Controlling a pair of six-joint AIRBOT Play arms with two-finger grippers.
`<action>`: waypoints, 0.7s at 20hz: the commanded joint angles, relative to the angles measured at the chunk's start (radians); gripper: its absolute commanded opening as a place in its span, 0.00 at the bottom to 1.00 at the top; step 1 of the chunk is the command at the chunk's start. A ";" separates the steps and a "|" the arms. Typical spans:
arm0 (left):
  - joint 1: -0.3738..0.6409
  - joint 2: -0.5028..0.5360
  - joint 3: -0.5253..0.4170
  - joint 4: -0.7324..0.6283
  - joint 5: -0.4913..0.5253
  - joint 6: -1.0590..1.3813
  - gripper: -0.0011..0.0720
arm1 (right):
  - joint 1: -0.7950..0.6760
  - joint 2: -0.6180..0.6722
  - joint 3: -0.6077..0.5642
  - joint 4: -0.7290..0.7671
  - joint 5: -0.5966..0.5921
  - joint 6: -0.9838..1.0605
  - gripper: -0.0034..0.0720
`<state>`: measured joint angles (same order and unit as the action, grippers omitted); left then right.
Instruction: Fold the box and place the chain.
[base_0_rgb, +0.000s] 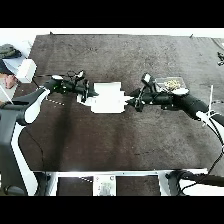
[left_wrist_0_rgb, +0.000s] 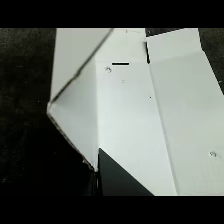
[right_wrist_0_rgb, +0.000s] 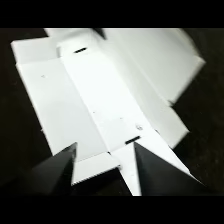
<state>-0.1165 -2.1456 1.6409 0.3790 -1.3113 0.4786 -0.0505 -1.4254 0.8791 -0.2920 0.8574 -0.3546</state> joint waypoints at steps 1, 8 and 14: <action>0.001 -0.001 0.000 0.006 0.003 0.000 0.03 | 0.063 0.000 0.000 -0.106 -0.026 -0.113 0.83; 0.001 -0.001 0.000 0.006 0.003 0.000 0.03 | 0.175 -0.035 0.000 -0.267 -0.151 -0.113 0.83; 0.001 -0.001 0.000 0.006 0.004 0.000 0.03 | 0.235 -0.086 0.000 -0.304 -0.245 -0.090 0.83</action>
<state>-0.1165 -2.1456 1.6413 0.3843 -1.3087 0.4789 0.1562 -1.4914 0.8791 -0.5713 0.6548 -0.4625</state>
